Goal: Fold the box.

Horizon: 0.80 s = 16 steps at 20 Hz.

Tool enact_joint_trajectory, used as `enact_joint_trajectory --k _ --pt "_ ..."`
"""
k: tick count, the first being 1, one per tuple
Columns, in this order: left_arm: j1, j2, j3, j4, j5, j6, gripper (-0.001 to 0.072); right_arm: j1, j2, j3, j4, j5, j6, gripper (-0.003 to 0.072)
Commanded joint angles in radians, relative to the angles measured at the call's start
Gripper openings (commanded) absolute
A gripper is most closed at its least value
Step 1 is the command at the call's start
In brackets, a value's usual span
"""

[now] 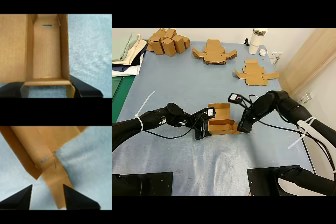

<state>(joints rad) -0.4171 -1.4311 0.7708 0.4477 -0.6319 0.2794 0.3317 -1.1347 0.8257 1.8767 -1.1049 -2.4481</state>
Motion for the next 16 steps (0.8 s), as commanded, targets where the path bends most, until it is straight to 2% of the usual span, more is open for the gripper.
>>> enact_joint_trajectory --k 1,4,8,9,10,12,13,14,16 --pt "0.001 0.0 0.001 0.0 0.001 0.0 0.0529 0.039 -0.047 -0.011 0.0 0.085 -0.194 0.0592" --pt "0.001 0.0 0.001 0.0 0.001 0.0 0.0529 0.051 -0.063 -0.01 0.005 0.14 -0.206 0.0592" --pt "0.001 0.0 0.001 0.0 0.001 0.0 0.0529 0.051 -0.061 -0.01 0.01 0.128 -0.222 0.0577" --pt "0.001 0.0 0.001 0.0 0.001 0.0 0.0529 0.051 -0.058 -0.01 0.016 0.127 -0.237 0.0551" --pt "0.001 0.0 0.001 0.0 0.001 0.0 0.0529 0.053 -0.054 -0.01 0.018 0.127 -0.249 0.0459" --pt "0.001 0.0 0.001 0.0 0.001 0.0 0.0529 0.057 -0.046 -0.01 0.021 0.129 -0.251 0.0391" --pt "0.001 0.0 0.001 0.0 0.001 0.0 0.0529 0.057 -0.047 -0.01 0.024 0.128 -0.251 0.0317" --pt "0.001 0.0 0.001 0.0 0.001 0.0 0.0529 0.057 -0.047 -0.01 0.024 0.129 -0.251 0.0278" --pt "0.001 0.0 0.001 0.0 0.001 0.0 0.0529 0.057 -0.047 -0.01 0.027 0.128 -0.25 0.025"
